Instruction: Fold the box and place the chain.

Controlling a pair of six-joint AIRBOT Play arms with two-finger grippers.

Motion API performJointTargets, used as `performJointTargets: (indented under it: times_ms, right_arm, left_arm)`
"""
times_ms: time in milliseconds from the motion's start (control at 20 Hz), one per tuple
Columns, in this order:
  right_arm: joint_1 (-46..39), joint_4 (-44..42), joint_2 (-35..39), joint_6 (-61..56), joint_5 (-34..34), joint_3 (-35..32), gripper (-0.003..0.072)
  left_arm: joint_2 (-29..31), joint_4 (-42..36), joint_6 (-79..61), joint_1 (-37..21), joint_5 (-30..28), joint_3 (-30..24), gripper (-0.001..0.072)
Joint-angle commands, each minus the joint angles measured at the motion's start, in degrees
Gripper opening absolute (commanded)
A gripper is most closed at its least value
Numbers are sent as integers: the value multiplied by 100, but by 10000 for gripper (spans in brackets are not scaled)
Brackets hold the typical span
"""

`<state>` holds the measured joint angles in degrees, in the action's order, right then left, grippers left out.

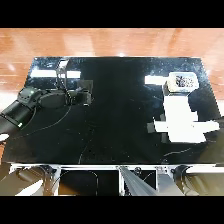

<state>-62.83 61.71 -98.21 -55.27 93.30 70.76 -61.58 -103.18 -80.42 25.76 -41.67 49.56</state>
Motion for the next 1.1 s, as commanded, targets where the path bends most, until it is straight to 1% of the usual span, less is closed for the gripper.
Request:
performJointTargets:
  times_ms: [0, 350, 500, 650, 700, 800, 850, 1050]
  right_arm:
    - [363, 131, -219, -13, 122, 11, 661]
    - [872, 382, -304, 2, 114, 11, 660]
    - [1027, 411, -302, 2, 291, 11, 660]
    - [1224, 654, -299, 4, 398, 9, 658]
    - [1281, 728, -299, 22, 404, 9, 560]
    - [1368, 800, -297, 190, 452, 11, 133]
    - [1403, 789, -282, 299, 463, 11, 34]
    - [1456, 614, -140, 492, 402, 9, 34]
  left_arm:
    - [-2, -87, -2, -4, -37, 0, 616]
    - [-2, -85, -4, -4, -317, 0, 616]
    - [-2, -85, -4, -4, -352, 0, 616]
    - [-2, -87, -2, -4, -420, 0, 616]
    - [-2, -87, -2, -4, -485, 0, 616]
    - [-2, -85, -2, -4, -551, 0, 616]
    - [-2, -85, -4, -9, -557, 0, 616]
    - [-2, -85, -2, -15, -553, 0, 616]
